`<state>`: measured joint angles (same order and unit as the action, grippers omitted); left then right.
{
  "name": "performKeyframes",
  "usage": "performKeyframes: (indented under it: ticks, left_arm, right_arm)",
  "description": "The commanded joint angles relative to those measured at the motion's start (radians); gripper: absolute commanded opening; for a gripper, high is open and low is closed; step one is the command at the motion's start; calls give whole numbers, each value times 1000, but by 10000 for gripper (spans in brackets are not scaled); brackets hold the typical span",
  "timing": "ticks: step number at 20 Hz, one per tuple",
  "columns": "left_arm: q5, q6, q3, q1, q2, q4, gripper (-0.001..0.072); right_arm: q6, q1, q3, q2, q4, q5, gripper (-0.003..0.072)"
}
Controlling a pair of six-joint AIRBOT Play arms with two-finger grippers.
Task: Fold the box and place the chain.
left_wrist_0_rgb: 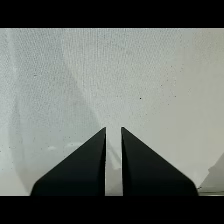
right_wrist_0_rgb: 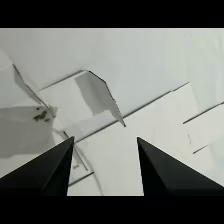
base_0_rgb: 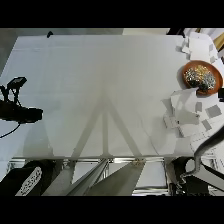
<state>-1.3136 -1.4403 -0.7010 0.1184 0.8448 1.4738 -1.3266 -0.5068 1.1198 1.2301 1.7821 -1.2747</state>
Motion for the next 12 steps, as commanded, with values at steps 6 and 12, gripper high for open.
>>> performKeyframes:
  ticks: [6, 12]
  left_arm:
    - [0, 0, 0, 1, 0, 0, 110]
    - [0, 0, 0, 1, 0, 0, 110]
  right_arm:
    - [294, -70, 6, 226, -10, 12, 599]
    - [307, -70, 6, 336, 15, 20, 396]
